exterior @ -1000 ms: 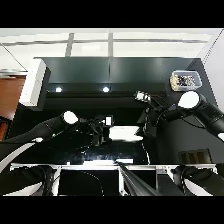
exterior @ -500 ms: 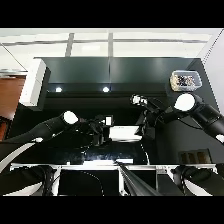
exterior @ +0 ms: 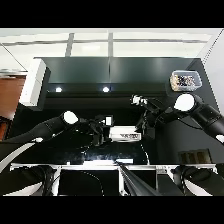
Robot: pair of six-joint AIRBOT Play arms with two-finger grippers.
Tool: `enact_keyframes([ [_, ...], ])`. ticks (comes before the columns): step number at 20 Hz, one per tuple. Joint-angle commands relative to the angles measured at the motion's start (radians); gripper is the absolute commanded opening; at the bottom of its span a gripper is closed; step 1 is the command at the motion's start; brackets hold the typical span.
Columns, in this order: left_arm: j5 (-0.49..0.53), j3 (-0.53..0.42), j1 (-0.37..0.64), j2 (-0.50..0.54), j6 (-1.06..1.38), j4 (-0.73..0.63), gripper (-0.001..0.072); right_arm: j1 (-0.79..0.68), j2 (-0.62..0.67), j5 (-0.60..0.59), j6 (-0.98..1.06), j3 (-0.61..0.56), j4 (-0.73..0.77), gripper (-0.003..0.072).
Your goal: Fold the box and place the chain.
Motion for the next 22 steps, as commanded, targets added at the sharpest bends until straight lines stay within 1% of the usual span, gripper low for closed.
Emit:
enact_keyframes([
  [1, 0.0, 0.001, 0.0, 0.0, 0.0, 0.0, 0.0396, 0.001, -0.001, 0.013, 0.005, 0.0, 0.005, 0.0222],
  [6, 0.0, 0.001, 0.0, 0.0, -0.001, 0.0, 0.0397, 0.001, -0.001, 0.012, 0.008, -0.005, 0.005, 0.0222],
  [10, 0.0, 0.001, 0.0, 0.0, 0.0, 0.0, 0.0397, 0.001, -0.001, -0.004, 0.008, -0.042, 0.004, 0.0222],
  [16, 0.0, 0.001, 0.0, 0.0, 0.0, 0.0, 0.0397, 0.001, 0.0, -0.003, 0.008, -0.043, 0.002, 0.0225],
  [17, 0.0, 0.001, 0.0, 0.0, -0.001, 0.0, 0.0397, 0.002, -0.001, -0.002, 0.008, -0.044, -0.001, 0.026],
  [22, 0.0, 0.001, 0.0, 0.0, 0.0, 0.0, 0.0397, 0.036, -0.001, -0.024, 0.008, -0.044, -0.029, 0.0264],
])
